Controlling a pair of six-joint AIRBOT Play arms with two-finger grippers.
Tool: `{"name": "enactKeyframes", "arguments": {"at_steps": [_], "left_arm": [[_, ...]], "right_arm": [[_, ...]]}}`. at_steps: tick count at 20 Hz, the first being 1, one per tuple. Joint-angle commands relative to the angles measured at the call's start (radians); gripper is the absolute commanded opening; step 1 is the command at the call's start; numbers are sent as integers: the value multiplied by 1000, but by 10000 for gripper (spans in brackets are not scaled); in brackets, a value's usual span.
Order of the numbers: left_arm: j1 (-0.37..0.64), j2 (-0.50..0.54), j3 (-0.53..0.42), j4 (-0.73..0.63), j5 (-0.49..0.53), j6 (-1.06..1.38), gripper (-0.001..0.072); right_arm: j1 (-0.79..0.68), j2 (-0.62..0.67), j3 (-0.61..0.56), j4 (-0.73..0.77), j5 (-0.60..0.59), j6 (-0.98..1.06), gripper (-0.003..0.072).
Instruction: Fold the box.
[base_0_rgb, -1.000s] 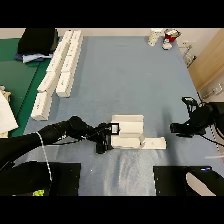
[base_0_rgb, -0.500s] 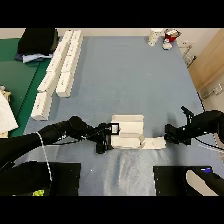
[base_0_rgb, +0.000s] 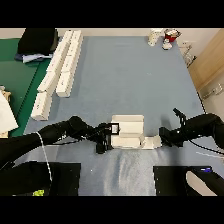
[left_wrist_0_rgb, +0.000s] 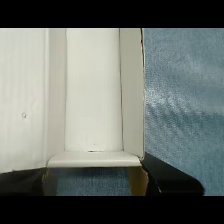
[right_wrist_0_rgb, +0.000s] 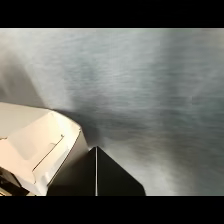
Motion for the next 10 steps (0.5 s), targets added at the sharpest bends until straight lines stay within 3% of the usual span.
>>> {"name": "enactKeyframes", "arguments": {"at_steps": [1, 2, 3, 5, 6, 8, 10], "left_arm": [[0, 0, 0, 0, 0, 1, 465], [0, 0, 0, 0, 0, 1, 465], [0, 0, 0, 0, 0, 1, 465], [0, 0, 0, 0, 0, 1, 465], [0, 0, 0, 0, 0, 1, 465], [0, 0, 0, 0, 0, 1, 465], [0, 0, 0, 0, 0, 1, 465]], "right_arm": [[69, 25, 11, 27, 8, -4, 1], [82, 40, 22, 27, 8, -3, 23], [91, 57, 33, 31, 7, -2, 96], [92, 94, 52, 40, -5, 0, 132], [92, 110, 59, 49, -18, 0, 247], [92, 127, 63, 71, -37, 0, 251], [92, 126, 63, 85, -37, -1, 357]]}}
